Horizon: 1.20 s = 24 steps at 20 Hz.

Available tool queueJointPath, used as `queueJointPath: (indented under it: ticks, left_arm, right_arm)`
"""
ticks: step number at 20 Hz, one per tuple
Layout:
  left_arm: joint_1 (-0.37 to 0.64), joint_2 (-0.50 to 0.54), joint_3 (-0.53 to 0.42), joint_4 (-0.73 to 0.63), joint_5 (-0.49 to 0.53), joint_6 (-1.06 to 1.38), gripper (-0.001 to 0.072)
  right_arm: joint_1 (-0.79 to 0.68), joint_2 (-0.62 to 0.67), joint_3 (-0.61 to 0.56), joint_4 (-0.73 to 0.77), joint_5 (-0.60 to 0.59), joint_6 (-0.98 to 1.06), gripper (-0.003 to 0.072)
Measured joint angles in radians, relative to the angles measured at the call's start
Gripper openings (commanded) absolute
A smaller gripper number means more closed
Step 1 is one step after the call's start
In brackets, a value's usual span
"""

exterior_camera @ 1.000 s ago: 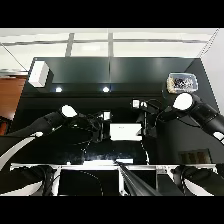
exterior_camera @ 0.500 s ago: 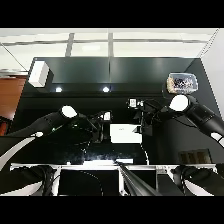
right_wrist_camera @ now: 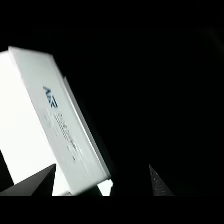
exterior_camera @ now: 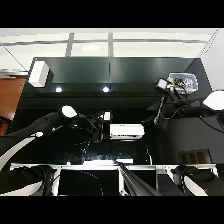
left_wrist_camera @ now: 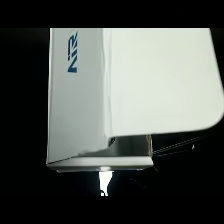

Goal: Fold the box and place the chain.

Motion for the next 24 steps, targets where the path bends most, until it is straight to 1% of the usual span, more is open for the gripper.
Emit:
queueJointPath:
  ticks: [2, 4, 5, 8, 11, 19, 24]
  left_arm:
    - [0.0, 0.0, 0.0, 0.0, 0.0, 0.0, 0.026]
    - [0.0, 0.0, 0.0, 0.0, 0.0, -0.002, 0.026]
    - [0.0, 0.0, 0.0, 0.001, 0.0, -0.002, 0.026]
    - [0.0, 0.0, 0.0, 0.001, 0.0, -0.002, 0.026]
    - [0.0, 0.0, 0.0, 0.001, 0.0, -0.002, 0.026]
    - [0.0, 0.0, 0.0, 0.001, 0.0, 0.0, 0.026]
    - [0.0, 0.0, 0.0, 0.001, 0.0, 0.0, 0.026]
  right_arm:
    - [-0.014, 0.013, -0.091, 0.146, -0.058, -0.081, 0.0693]
    - [0.028, 0.004, -0.155, 0.209, -0.105, -0.157, 0.0693]
    - [0.059, -0.003, -0.175, 0.211, -0.113, -0.181, 0.0693]
    - [0.14, -0.016, -0.209, 0.166, -0.159, -0.225, 0.0693]
    - [0.173, -0.021, -0.221, 0.13, -0.178, -0.246, 0.0693]
    - [0.192, -0.02, -0.203, 0.083, -0.134, -0.269, 0.0693]
    - [0.193, -0.019, -0.198, 0.015, -0.148, -0.266, 0.0693]
